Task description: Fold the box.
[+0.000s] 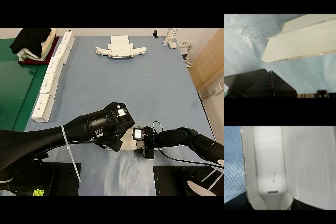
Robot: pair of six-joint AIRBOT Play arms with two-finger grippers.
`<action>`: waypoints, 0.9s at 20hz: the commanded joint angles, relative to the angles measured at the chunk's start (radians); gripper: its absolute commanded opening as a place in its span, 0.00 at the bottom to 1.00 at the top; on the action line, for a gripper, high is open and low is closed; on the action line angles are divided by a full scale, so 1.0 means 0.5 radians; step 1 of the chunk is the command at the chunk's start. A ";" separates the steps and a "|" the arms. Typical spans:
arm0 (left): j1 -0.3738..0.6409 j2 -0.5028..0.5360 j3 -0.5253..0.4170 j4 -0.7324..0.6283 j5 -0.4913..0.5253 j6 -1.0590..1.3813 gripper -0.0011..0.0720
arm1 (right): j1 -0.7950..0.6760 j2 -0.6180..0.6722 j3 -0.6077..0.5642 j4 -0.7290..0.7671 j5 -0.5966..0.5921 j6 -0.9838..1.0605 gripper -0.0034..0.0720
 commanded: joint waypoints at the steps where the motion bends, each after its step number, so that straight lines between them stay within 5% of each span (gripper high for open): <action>1: 0.052 0.145 -0.130 -0.091 0.195 0.468 0.03 | 0.002 0.000 0.002 0.001 0.000 0.001 0.76; 5: 0.373 0.689 -0.705 -0.298 0.694 1.142 0.03 | 0.002 0.000 0.002 0.001 0.000 0.000 0.76; 8: 0.727 1.035 -1.104 -0.703 0.921 2.438 0.04 | 0.002 0.000 0.002 0.001 0.000 0.001 0.76; 10: 0.933 1.150 -1.299 -1.006 1.106 3.086 0.95 | 0.002 0.000 0.002 0.001 0.000 0.000 0.76; 13: 1.102 1.164 -1.500 -1.354 1.338 3.646 0.96 | 0.002 0.000 0.002 0.001 0.000 0.001 0.76; 18: 1.109 1.037 -1.675 -1.878 1.786 4.541 0.97 | 0.002 0.000 0.002 0.001 0.000 0.000 0.76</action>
